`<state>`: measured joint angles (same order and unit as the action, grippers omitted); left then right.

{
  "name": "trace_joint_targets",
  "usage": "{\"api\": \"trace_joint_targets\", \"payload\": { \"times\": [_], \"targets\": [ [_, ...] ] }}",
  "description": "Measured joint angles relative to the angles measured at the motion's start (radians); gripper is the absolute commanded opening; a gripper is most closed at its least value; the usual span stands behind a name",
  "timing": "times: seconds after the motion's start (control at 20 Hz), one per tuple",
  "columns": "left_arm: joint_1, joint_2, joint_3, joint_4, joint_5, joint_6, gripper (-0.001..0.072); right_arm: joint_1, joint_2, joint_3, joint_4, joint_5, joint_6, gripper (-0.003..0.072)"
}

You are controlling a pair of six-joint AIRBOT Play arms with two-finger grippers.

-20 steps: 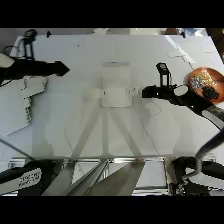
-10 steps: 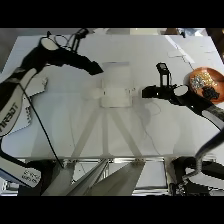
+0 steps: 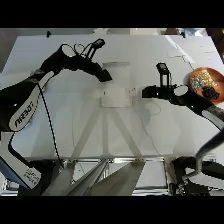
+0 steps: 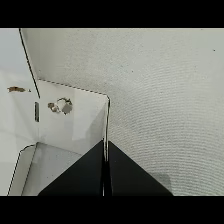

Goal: Fold the box and place the chain.

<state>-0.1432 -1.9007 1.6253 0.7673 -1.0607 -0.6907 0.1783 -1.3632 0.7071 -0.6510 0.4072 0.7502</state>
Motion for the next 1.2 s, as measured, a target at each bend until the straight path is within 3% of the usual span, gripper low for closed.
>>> {"api": "trace_joint_targets", "payload": {
  "times": [0.05, 0.1, 0.25, 0.35, 0.5, 0.55, 1.2],
  "targets": [
    [-0.004, -0.002, 0.001, 0.004, -0.004, 0.006, 0.0612, 0.0, 0.0, 0.0, 0.0, 0.0, 0.0, 0.0016],
    [-0.007, -0.003, 0.001, 0.008, -0.013, 0.018, 0.0564, 0.0, 0.0, 0.0, 0.0, 0.0, 0.0, 0.0016],
    [-0.012, -0.005, 0.002, 0.011, -0.066, 0.08, 0.0547, 0.0, 0.0, 0.0, 0.0, 0.0, 0.0, 0.0016],
    [-0.013, -0.005, 0.002, 0.013, -0.094, 0.122, 0.0344, 0.0, 0.0, 0.0, 0.0, 0.0, 0.0, 0.0016],
    [-0.014, -0.005, 0.002, 0.014, -0.133, 0.178, 0.0117, 0.0, 0.0, 0.0, 0.0, 0.0, 0.0, 0.0016],
    [-0.014, -0.005, 0.002, 0.015, -0.135, 0.188, 0.0006, 0.0, 0.0, 0.0, 0.0, 0.0, 0.0, 0.0016],
    [-0.014, -0.005, 0.002, 0.016, -0.132, 0.24, 0.0011, 0.0, 0.0, 0.0, 0.0, 0.0, 0.0, 0.0016]
  ]
}}
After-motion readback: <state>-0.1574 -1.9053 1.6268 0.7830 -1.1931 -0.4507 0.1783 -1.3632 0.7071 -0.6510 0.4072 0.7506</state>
